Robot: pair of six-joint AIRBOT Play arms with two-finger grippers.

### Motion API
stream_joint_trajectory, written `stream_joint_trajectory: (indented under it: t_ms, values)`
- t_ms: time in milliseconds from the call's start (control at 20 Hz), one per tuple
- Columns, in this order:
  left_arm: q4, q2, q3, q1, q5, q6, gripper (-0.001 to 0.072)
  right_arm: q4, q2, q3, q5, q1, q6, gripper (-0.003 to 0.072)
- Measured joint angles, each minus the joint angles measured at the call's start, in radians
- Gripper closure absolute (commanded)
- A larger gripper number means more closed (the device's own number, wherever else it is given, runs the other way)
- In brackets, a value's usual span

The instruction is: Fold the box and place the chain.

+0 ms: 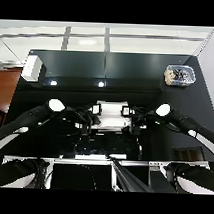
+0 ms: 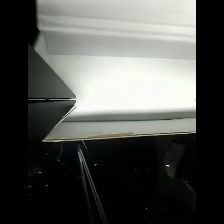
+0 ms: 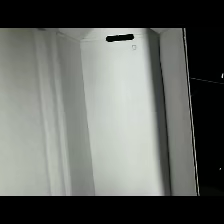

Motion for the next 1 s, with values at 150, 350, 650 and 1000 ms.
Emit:
stream_joint_trajectory:
  t_ms: [150, 350, 650, 1000]
  values:
    - [0.181, 0.136, 0.010, 0.061, -0.093, -0.189, 0.0687, 0.000, 0.000, 0.000, 0.000, 0.000, 0.000, 0.0641]
    - [0.338, 0.300, 0.003, 0.179, -0.221, -0.449, 0.0687, 0.000, 0.000, 0.000, 0.000, 0.000, 0.000, 0.0641]
    - [0.342, 0.256, -0.099, 0.480, -0.238, -1.032, 0.0687, 0.000, 0.000, 0.000, 0.000, 0.000, 0.000, 0.0641]
    - [-0.008, -0.064, -0.134, 0.658, -0.343, -1.095, 0.0689, 0.000, 0.000, 0.000, 0.000, 0.000, 0.000, 0.0641]
